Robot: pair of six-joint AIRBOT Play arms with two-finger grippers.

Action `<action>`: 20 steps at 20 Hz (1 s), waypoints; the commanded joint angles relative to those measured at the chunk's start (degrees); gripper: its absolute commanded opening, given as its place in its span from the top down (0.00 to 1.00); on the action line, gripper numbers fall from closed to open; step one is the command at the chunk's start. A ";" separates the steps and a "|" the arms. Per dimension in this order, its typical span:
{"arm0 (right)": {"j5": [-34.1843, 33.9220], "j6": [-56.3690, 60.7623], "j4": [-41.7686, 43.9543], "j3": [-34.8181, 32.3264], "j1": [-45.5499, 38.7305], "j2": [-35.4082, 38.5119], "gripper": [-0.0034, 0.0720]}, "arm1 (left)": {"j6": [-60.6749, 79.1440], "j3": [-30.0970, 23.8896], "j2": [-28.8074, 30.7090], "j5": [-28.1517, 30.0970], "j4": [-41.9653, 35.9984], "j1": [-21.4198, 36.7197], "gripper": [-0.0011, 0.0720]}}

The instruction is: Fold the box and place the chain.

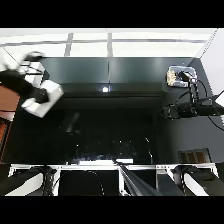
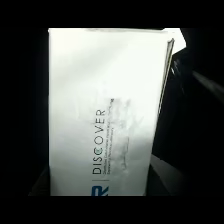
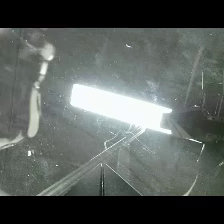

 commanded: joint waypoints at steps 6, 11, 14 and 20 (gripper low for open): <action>-1.27 0.00 -0.02 0.00 -0.02 0.00 0.93 | -7.32 -2.43 -9.94 16.13 -0.87 23.89 0.76; -2.32 0.02 0.00 0.00 -0.02 0.00 0.93 | 0.09 2.99 -17.62 21.75 -1.22 22.27 0.76; -2.95 0.02 -0.02 0.00 -0.02 0.00 0.93 | 2.10 8.68 -23.06 20.65 -1.33 21.97 0.76; -6.43 0.04 0.00 0.02 -0.02 0.00 0.93 | 2.16 14.43 -29.86 17.88 -3.48 21.40 0.76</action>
